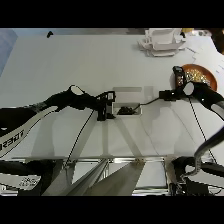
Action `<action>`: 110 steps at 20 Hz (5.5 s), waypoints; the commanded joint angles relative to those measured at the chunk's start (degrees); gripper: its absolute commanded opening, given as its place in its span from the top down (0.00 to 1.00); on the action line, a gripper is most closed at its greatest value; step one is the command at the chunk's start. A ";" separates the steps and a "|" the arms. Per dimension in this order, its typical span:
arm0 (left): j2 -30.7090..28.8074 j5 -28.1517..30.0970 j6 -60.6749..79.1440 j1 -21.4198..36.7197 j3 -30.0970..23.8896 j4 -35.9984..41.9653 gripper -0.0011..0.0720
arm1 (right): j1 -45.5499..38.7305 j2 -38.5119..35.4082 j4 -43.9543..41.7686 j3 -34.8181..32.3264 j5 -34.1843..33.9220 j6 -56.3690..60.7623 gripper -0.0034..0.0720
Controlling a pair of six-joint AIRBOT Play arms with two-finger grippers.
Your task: Fold the box and place the chain.
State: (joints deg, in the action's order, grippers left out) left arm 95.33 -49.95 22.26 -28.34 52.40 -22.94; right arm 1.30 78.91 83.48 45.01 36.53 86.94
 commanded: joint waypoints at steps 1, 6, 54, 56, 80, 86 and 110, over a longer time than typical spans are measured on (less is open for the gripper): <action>-0.04 0.00 0.00 0.02 -0.02 0.00 0.97 | 1.27 0.02 2.01 0.35 1.44 -0.61 0.93; -0.04 0.02 0.00 0.04 -0.02 0.00 0.97 | 2.32 -5.64 3.56 0.35 3.72 -0.61 0.93; -0.04 0.00 0.00 0.02 -0.02 0.00 0.97 | 19.93 -22.01 -15.67 1.66 5.84 -9.42 0.55; -0.04 0.02 0.00 0.02 -0.02 0.00 0.97 | 15.21 -23.21 -11.50 1.66 5.90 -8.87 0.59; -0.04 0.00 0.00 0.02 -0.02 0.00 0.97 | 10.40 0.52 -2.19 1.40 -1.88 -9.35 0.60; -0.04 0.00 0.00 0.02 -0.02 0.00 0.97 | 10.43 2.91 -2.25 1.42 -0.63 -8.79 0.93; -0.04 0.00 0.00 0.02 -0.02 0.00 0.97 | 20.33 -29.55 -41.27 1.40 9.09 -28.98 0.93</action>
State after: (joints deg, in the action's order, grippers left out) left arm 95.33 -49.95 22.26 -28.34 52.40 -22.94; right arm 17.50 47.70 46.74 46.37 47.44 60.84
